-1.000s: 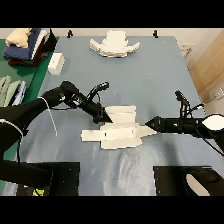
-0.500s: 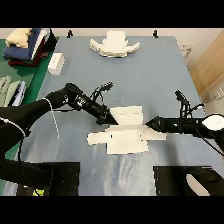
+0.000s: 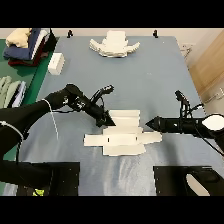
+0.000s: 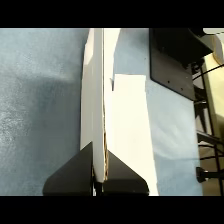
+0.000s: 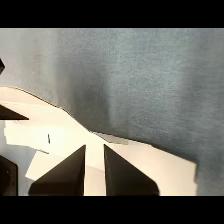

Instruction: Fold the box.

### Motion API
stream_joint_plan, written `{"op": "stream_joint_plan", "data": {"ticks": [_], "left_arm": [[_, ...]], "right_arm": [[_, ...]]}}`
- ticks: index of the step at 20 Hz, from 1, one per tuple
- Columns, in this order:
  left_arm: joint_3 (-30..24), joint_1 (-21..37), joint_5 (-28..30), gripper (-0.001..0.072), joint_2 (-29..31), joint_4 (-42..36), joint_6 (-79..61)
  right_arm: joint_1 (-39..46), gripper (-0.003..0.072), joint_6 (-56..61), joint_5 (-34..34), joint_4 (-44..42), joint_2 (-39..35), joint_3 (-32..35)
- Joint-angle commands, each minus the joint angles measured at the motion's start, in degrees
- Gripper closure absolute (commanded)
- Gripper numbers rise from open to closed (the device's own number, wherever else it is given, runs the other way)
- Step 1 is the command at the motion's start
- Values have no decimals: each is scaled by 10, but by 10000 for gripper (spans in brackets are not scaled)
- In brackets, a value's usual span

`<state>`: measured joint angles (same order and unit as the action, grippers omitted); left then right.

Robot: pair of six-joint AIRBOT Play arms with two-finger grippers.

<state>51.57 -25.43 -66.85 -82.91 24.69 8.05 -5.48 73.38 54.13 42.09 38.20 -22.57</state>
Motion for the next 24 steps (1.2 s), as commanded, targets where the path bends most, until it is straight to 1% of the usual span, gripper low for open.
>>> {"op": "stream_joint_plan", "data": {"ticks": [1,4,7,11,15,16,17,18,19,21,24], "left_arm": [[-28,-23,49,698,41,3,-23],[-83,-52,112,697,83,2,-40],[-124,-53,146,697,98,-25,-60],[-130,-53,144,697,102,-31,-70],[-130,-52,146,693,119,-28,-70],[-130,-52,144,693,121,-27,-70],[-130,-53,144,693,122,-25,-70],[-130,-53,144,693,122,-23,-70],[-130,-53,144,693,122,-24,-70],[-130,-53,144,693,122,-24,-70],[-130,-53,132,693,121,-23,-70]], "right_arm": [[0,507,0,0,4,0,0],[0,507,0,0,7,0,0],[0,507,0,0,9,0,0],[0,507,0,1,10,0,0],[0,511,0,1,14,0,0],[0,533,0,1,16,0,0],[0,533,0,3,16,0,0],[0,569,0,7,16,0,0],[0,664,0,14,17,0,0],[0,683,0,24,20,-1,0],[0,683,0,31,31,-1,0]]}}
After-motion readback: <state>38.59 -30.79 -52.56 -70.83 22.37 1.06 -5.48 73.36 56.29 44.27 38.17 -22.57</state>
